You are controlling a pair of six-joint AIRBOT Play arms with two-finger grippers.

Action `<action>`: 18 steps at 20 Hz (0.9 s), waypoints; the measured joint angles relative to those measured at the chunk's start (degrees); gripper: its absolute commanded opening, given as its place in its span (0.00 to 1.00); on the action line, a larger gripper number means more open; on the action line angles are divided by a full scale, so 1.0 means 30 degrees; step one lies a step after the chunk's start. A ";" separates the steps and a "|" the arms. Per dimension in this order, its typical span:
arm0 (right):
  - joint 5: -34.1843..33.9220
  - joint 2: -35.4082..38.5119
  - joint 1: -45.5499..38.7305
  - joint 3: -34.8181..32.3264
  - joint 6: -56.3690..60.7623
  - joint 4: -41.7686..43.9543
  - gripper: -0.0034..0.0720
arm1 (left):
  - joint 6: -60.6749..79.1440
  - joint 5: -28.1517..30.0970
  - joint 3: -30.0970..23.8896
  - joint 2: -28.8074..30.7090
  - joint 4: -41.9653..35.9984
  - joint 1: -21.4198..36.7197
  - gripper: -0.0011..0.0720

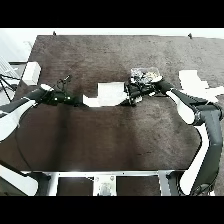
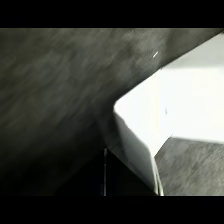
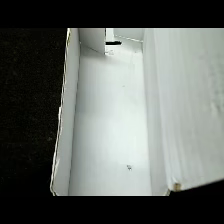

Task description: Fold the box and place the chain.

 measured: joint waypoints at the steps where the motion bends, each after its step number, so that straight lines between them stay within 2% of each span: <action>1: 0.0000 -0.0007 0.0000 0.0000 0.0000 -0.0007 0.64 | -0.0073 0.0007 0.0306 -0.0175 0.0007 -0.0270 0.04; 2: 0.0007 0.0000 0.0000 0.0000 0.0000 0.0000 0.64 | -0.0146 0.0000 0.0583 -0.0321 0.0007 -0.0474 0.05; 4: 0.0000 0.0000 0.0000 0.0000 0.0000 -0.0007 0.64 | -0.0204 -0.0255 0.1137 -0.0437 0.0007 -0.0699 0.29; 13: 0.0000 0.0000 0.0000 0.0000 0.0007 -0.0007 0.64 | -0.0350 -0.2076 0.3271 -0.0525 -0.0750 -0.0940 0.30; 14: 0.0000 0.0000 0.0000 0.0000 0.0000 0.0000 0.64 | -0.0342 -0.2222 0.3366 -0.0525 -0.0903 -0.0940 0.54; 15: 0.0007 0.0000 0.0000 0.0000 0.0000 -0.0007 0.64 | -0.0335 -0.2346 0.3424 -0.0525 -0.1064 -0.0947 0.60; 18: 0.0000 0.0000 0.0000 0.0000 0.0007 -0.0007 0.64 | -0.0153 -0.2732 0.3526 -0.0525 -0.1355 -0.0947 0.60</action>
